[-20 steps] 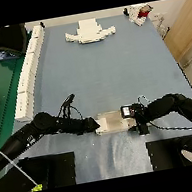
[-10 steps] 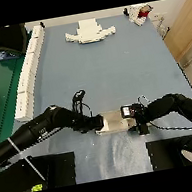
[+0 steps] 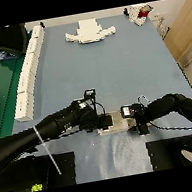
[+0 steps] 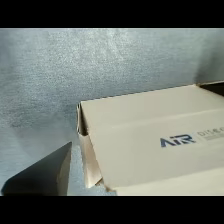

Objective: Fold the box.

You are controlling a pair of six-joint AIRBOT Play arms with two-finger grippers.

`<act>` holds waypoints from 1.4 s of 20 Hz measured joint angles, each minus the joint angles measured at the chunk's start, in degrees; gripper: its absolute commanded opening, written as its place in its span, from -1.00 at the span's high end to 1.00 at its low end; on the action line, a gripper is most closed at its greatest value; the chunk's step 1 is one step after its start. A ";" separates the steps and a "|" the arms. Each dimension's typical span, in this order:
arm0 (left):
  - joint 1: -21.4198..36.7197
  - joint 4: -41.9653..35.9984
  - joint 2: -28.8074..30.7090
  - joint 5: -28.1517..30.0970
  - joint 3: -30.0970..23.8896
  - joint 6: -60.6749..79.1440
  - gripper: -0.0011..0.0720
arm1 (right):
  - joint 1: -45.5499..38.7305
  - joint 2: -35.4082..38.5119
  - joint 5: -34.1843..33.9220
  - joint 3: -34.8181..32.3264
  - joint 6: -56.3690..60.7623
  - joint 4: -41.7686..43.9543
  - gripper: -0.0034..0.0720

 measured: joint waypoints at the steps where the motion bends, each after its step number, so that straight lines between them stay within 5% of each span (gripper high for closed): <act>1: -0.50 1.14 -1.03 -1.03 0.96 -1.36 -0.12 | 0.00 0.00 0.00 0.00 -0.02 0.00 -0.44; 12: -3.54 6.56 -7.91 -5.97 6.23 -7.37 -0.11 | 0.00 0.00 0.00 0.00 0.00 0.00 -0.44; 14: -3.67 6.75 -8.24 -6.14 6.43 -7.58 0.81 | 0.00 0.00 0.00 0.00 0.00 0.00 -0.44; 15: -3.74 6.80 -8.37 -6.27 6.49 -7.56 0.94 | 0.00 0.00 0.00 0.00 0.00 0.00 -0.44; 22: -3.85 6.88 -8.70 -6.36 6.58 -7.08 0.93 | 0.00 0.00 -0.04 0.00 0.00 -0.02 -0.44; 23: -3.85 6.71 -8.70 -6.34 6.58 -7.04 0.92 | -0.02 0.00 -0.04 0.00 0.00 -0.02 -0.44; 25: -3.85 6.12 -8.79 -5.66 6.58 -6.80 -0.37 | 0.00 0.00 -0.02 0.00 -0.04 -0.02 -0.44; 28: -3.91 5.49 -8.74 -5.77 6.84 -6.75 -0.42 | 0.00 0.00 0.00 0.00 -0.02 -0.02 -0.44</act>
